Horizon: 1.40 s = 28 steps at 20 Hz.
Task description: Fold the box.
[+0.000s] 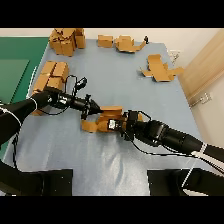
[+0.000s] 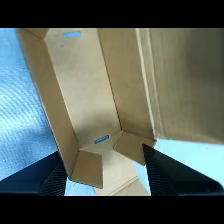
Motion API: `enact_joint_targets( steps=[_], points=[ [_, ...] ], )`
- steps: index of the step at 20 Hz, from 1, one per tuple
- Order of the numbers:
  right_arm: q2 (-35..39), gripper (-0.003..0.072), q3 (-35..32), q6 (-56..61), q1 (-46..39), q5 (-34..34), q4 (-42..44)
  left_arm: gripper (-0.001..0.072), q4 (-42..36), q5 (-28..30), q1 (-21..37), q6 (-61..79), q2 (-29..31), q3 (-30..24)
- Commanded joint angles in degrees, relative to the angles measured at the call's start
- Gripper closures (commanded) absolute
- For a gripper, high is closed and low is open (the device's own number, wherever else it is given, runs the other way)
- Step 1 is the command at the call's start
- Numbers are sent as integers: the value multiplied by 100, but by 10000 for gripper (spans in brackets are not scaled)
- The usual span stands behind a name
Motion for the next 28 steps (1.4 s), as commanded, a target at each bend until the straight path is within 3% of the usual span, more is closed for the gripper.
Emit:
enact_joint_targets(
  steps=[1,8,16,23,28],
  points=[
    [4,-28,0,76,-28,50,-59,691,28,-7,37,-92,0,-2],
    [4,-28,0,63,-28,256,-540,692,28,-20,44,-105,0,-2],
    [-11,-28,-2,66,-37,610,-531,692,31,-22,44,-105,0,-2],
    [-9,-28,-2,26,-538,861,229,692,31,-68,44,-105,0,-2],
    [-48,-22,-2,-863,-564,1027,1093,692,28,-68,42,-105,0,-2]
  ],
)
